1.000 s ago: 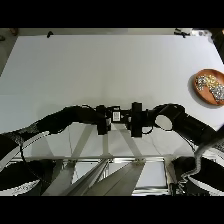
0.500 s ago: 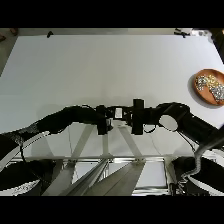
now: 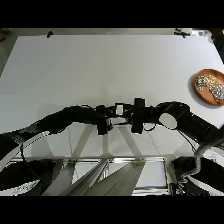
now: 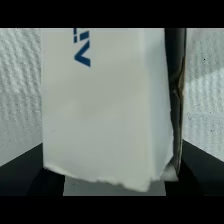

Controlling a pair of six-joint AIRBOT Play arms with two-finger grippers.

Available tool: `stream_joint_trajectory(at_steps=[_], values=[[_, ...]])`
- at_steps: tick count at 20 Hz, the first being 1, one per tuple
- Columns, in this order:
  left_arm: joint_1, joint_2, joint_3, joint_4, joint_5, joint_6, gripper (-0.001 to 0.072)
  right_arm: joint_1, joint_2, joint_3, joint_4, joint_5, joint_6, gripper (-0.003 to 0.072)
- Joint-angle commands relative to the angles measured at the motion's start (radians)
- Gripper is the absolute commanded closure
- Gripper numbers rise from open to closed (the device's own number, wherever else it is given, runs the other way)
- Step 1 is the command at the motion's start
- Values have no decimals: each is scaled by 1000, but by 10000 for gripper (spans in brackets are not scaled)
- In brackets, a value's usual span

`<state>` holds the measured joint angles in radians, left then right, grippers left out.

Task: Fold the box and place the chain.

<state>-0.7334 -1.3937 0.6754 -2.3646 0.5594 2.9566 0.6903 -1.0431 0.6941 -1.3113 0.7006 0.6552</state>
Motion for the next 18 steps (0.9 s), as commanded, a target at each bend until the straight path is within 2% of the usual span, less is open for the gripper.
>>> stream_joint_trajectory(at_steps=[1, 4, 5, 6, 18], values=[[0, 1, 1, 2, 2, 2, 627, 0, -19, 0, 10, -15, 29, 469], [0, 1, 1, 2, 2, 2, 627, 0, -20, 0, 34, -18, 30, 476], [0, 1, 1, 2, 2, 2, 627, 0, -20, 0, 41, -23, 30, 521], [0, 1, 1, 2, 2, 2, 627, 0, -20, 0, 54, -28, 30, 529], [0, 1, 1, 2, 2, 2, 627, 0, -20, 0, 180, -50, 30, 529]])
